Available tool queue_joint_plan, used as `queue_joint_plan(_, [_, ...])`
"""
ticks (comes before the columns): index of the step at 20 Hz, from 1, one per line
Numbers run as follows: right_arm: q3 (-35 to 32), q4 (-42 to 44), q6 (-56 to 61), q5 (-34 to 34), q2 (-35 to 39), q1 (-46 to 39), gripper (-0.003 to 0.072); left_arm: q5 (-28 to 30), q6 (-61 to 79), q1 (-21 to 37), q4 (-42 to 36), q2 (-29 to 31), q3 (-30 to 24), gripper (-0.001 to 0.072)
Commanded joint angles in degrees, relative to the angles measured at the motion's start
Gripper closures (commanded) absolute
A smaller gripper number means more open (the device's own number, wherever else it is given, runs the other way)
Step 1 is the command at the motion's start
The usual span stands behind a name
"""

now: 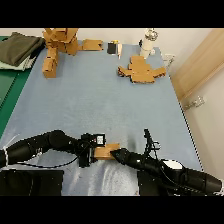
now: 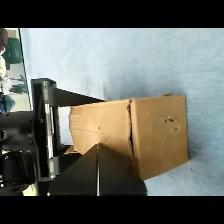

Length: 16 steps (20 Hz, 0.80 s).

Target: Fold the box.

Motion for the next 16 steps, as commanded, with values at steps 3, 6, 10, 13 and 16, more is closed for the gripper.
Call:
queue_joint_plan(3, [0.07, -1.33, 0.04, 1.42, -1.66, -0.02, 0.0684, -0.02, -0.02, -0.02, -0.02, 0.04, 0.0, 0.0189])
queue_joint_plan(6, [2.45, -7.43, 0.02, -0.31, 0.35, -0.02, 0.0684, -0.04, -0.02, -0.02, -0.02, 0.04, 0.0, 0.0189])
queue_joint_plan(10, [5.57, -11.78, -2.21, -9.92, 2.03, -0.02, 0.0684, -0.02, 0.0, -0.02, 0.0, 0.04, 0.0, 0.0188])
queue_joint_plan(13, [7.34, -9.33, -8.24, -19.93, 2.03, -0.07, 0.0683, -0.02, -0.02, -0.02, -0.02, 0.04, 0.0, 0.0188])
queue_joint_plan(16, [12.22, 3.15, -27.26, -33.14, 0.28, -0.35, 0.0683, -0.04, -0.02, -0.02, -0.02, 0.04, 0.0, 0.0189])
